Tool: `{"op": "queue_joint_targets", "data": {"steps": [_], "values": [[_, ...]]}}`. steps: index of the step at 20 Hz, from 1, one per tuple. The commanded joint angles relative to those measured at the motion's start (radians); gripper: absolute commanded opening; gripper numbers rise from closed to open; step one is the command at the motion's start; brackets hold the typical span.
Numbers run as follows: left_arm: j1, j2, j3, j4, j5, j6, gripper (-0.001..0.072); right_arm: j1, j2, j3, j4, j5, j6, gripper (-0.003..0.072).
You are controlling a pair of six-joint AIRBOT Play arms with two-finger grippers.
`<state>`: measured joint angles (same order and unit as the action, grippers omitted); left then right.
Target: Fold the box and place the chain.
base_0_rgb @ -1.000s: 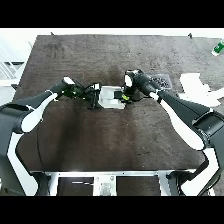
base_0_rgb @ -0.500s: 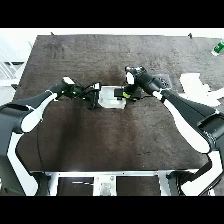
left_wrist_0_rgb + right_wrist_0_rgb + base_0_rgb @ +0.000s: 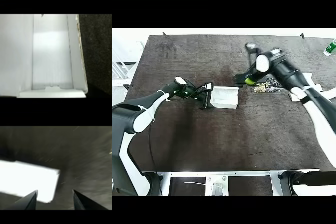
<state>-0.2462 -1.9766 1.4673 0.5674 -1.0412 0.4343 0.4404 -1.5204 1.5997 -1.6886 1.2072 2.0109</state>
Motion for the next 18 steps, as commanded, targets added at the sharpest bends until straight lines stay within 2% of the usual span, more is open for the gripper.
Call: {"op": "queue_joint_targets", "data": {"steps": [1, 3, 5, 6, 10, 18], "values": [[0.000, 0.001, 0.001, 0.000, 0.000, 0.001, 0.0399, -0.095, 0.063, 0.000, -0.127, -0.016, -0.047, 0.0535], [0.000, 0.001, 0.001, 0.000, 0.000, 0.000, 0.0399, -0.180, 0.053, -0.029, -0.117, -0.084, -0.060, 0.0491], [0.000, 0.001, 0.001, 0.000, 0.001, 0.001, 0.0399, -0.253, 0.032, -0.085, -0.063, -0.177, -0.100, 0.0395], [0.000, 0.001, 0.001, 0.000, 0.001, 0.001, 0.0399, -0.284, 0.016, -0.109, -0.010, -0.216, -0.140, 0.0370], [0.000, 0.001, 0.001, 0.000, 0.001, 0.001, 0.0399, -0.349, -0.076, -0.124, 0.137, -0.300, -0.226, 0.0381], [0.000, 0.001, 0.001, 0.000, 0.001, 0.001, 0.0399, -0.362, -0.210, -0.124, 0.204, -0.299, -0.232, 0.0368]]}}
